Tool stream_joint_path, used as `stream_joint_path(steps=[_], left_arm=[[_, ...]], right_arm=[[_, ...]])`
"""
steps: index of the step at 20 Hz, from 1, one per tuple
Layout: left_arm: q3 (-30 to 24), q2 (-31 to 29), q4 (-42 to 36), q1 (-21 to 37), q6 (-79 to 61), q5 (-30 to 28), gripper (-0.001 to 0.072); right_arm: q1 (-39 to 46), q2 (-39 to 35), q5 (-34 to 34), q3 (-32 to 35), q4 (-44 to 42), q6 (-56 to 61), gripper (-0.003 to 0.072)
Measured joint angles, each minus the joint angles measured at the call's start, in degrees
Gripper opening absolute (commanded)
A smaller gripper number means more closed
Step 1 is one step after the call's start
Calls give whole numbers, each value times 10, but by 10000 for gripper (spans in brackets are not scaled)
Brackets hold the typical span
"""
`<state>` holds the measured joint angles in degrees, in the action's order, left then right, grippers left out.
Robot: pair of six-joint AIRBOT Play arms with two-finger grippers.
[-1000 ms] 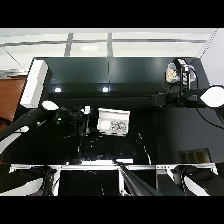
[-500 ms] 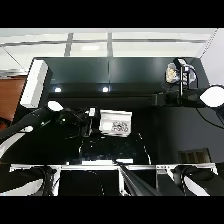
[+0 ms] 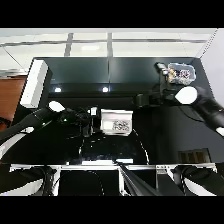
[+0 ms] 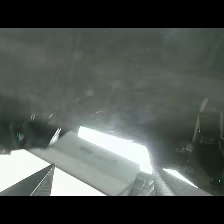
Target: Fold the box and place the chain.
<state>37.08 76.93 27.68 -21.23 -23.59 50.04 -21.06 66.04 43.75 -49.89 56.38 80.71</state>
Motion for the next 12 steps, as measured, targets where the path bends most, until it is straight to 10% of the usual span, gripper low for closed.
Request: stream_joint_path(steps=[3, 5, 12], left_arm=[[0, 0, 0, 0, 0, -1, 392], [0, 0, 0, 0, 0, -2, 392], [0, 0, 1, 0, 0, -3, 392]], right_arm=[[-34, 24, 18, -7, -29, -147, 550], [-46, 28, 46, -19, -38, -233, 711], [-87, 41, 91, -26, -39, -383, 701]])
